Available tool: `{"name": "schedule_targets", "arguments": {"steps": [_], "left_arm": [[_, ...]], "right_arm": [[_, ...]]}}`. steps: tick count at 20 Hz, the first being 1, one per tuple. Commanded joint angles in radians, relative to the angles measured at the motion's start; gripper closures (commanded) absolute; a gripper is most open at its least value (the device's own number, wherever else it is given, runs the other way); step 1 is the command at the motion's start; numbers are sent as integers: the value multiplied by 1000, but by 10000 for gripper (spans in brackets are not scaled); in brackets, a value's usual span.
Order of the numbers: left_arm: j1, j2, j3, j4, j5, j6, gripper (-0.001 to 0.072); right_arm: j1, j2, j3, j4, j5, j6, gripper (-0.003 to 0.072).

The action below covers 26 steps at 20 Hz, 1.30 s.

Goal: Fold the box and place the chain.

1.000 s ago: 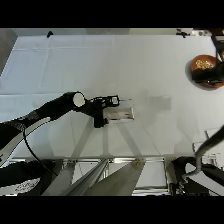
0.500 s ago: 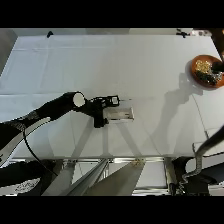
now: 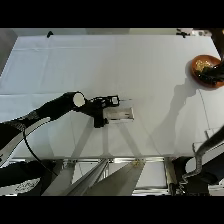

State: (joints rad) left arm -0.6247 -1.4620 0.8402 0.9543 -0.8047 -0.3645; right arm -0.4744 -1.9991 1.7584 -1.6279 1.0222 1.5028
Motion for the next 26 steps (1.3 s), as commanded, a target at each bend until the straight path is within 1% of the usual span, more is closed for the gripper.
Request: {"name": "schedule_targets", "arguments": {"steps": [1,2,3,4,8,14,19,22,26], "left_arm": [[0,0,0,0,0,0,362],[0,0,0,0,0,1,362],[0,0,0,0,0,1,362],[0,0,0,0,0,0,362],[0,0,0,0,0,0,362],[0,0,0,0,0,1,362],[0,0,0,0,0,0,362],[0,0,0,0,0,0,362],[0,0,0,0,0,1,362]], "right_arm": [[0,-38,1,84,16,-63,352],[0,-38,1,102,19,-72,474],[0,-34,1,114,22,-72,629],[0,-29,2,119,32,-72,674],[-2,26,2,116,97,-75,674],[-2,129,2,117,100,-76,675],[-1,233,1,133,146,-99,677],[0,317,1,179,220,-157,677],[0,473,0,282,324,-233,677]]}}
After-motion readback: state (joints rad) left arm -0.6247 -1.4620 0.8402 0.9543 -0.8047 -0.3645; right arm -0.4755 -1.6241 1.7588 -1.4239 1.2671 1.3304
